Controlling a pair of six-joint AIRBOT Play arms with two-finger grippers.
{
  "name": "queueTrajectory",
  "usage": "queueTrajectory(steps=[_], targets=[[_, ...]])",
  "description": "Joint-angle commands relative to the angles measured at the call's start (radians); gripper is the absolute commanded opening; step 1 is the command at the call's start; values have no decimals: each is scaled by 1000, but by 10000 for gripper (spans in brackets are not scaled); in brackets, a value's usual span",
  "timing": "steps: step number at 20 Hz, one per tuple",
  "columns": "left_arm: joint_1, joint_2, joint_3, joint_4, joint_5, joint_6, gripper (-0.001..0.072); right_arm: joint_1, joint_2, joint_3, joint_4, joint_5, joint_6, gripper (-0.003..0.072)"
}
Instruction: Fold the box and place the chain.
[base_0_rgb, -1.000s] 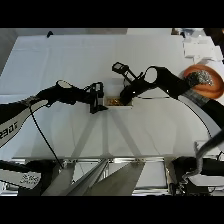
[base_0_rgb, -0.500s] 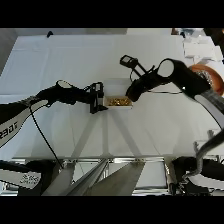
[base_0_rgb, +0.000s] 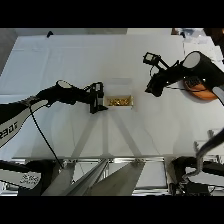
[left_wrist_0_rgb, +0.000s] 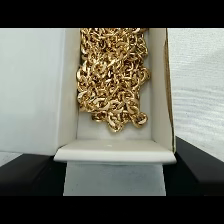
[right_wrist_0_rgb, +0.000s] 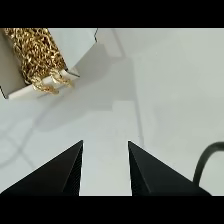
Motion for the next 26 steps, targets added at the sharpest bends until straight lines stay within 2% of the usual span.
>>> queueTrajectory(steps=[1,5,10,15,16,21,26], targets=[[0,0,0,0,0,0,215,-13,-90,-1,101,12,-235,340],[0,0,0,0,0,0,215,3,-175,-1,169,22,-362,340],[0,0,0,0,0,0,215,26,-208,-1,267,27,-544,340],[0,0,0,0,0,0,215,52,-232,-1,267,29,-565,336],[0,0,0,0,0,0,215,53,-232,-1,267,30,-565,312],[0,0,0,0,0,0,215,53,-232,-1,264,56,-565,54],[0,0,0,0,0,0,215,52,-232,-1,193,72,-553,14]])
